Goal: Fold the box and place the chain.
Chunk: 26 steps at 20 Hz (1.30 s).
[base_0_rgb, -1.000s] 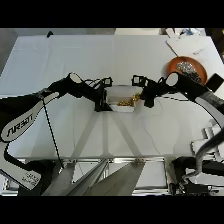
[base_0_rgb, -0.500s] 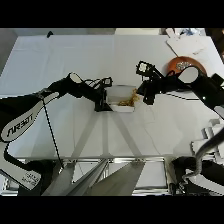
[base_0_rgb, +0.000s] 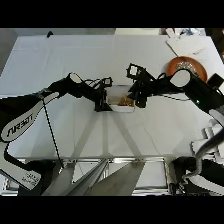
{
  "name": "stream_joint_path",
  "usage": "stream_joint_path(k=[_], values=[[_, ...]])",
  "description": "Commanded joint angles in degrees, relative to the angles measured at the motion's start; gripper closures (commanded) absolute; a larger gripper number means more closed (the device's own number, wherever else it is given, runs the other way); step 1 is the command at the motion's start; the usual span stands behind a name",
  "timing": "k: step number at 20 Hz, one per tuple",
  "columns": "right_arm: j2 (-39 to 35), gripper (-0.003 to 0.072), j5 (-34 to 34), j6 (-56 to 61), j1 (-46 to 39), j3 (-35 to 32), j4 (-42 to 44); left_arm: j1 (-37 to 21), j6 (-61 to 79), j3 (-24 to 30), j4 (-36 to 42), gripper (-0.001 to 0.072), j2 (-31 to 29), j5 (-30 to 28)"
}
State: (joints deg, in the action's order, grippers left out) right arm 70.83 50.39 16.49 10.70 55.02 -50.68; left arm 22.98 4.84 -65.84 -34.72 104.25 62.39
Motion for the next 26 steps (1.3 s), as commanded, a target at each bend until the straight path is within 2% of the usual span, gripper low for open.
stream_joint_path(k=[1,4,6,9,13,18,24,26], values=[[0.04,0.0324,-0.20,0.00,-0.90,0.02,-0.24,-0.04,0.02,0.02,-0.02,0.0503,-0.04,-0.02],[-1.97,0.0330,-0.04,-0.13,-5.51,-0.83,-0.02,-0.04,0.02,0.02,-0.02,0.0503,-0.04,-0.02],[-3.82,0.0403,0.00,-1.66,-9.57,-3.28,-0.04,-0.02,0.02,0.02,-0.02,0.0503,-0.04,-0.02],[-2.75,0.0405,0.15,-3.21,-14.21,-7.02,-0.28,-0.04,0.02,0.02,-0.02,0.0503,-0.02,-0.02],[1.84,0.0405,-0.33,-15.58,-13.20,-7.58,-0.44,-0.02,0.02,0.02,-0.02,0.0503,-0.04,-0.02],[7.74,0.0405,-2.29,-22.23,-10.64,-7.58,1.60,-0.02,0.02,0.02,0.00,0.0503,-0.04,0.00],[9.86,0.0410,-11.10,-22.99,-7.52,-7.58,3.17,-0.04,0.02,0.02,0.00,0.0502,-0.02,-0.02],[9.88,0.0471,-12.17,-22.97,-7.37,-7.58,3.15,-0.02,0.02,0.02,-0.02,0.0503,-0.04,-0.02]])
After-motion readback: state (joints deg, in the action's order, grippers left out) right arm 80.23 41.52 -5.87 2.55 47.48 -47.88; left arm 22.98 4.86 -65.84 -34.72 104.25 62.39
